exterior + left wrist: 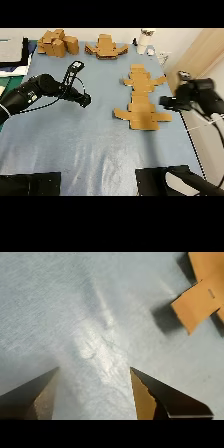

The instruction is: Fold the box.

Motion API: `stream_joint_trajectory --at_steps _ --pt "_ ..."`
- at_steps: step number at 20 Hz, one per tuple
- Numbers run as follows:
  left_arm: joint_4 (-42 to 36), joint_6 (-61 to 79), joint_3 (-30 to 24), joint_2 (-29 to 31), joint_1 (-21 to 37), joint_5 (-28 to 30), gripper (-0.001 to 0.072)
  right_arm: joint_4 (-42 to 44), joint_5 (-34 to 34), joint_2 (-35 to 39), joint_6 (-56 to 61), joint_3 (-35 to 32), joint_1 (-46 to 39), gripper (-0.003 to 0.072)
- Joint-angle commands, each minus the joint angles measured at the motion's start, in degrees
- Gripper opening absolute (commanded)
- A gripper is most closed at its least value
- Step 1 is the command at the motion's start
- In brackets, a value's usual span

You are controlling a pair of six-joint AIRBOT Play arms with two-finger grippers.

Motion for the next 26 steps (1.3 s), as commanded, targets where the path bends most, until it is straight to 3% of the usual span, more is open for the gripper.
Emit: stream_joint_trajectory --at_steps 1,5,10,21,23,26 --pt "-2.86 -0.31 0.07 0.02 0.02 0.48 0.0693 20.63 -0.87 -4.28 -20.20 1.25 -20.04 0.0303" --pt "-6.27 -0.28 0.07 0.02 0.02 -1.11 0.0693 33.90 -3.89 -13.62 -36.63 1.33 -31.67 0.0303" --pt "-8.20 -0.28 0.07 0.02 0.02 -2.14 0.0694 36.04 -6.54 -21.18 -44.68 1.36 -33.92 0.0303" --pt "-8.87 -0.28 0.07 0.02 0.02 -2.25 0.0693 41.03 -9.01 -23.15 -50.18 1.36 -33.86 0.0291" --pt "-9.07 -0.28 0.07 0.02 0.02 -2.25 0.0693 44.35 -9.97 -23.15 -51.93 1.38 -33.86 0.0234" --pt "-9.09 -0.28 0.07 0.02 0.02 -2.73 0.0693 48.04 -11.13 -23.15 -53.44 1.38 -33.86 0.0225"
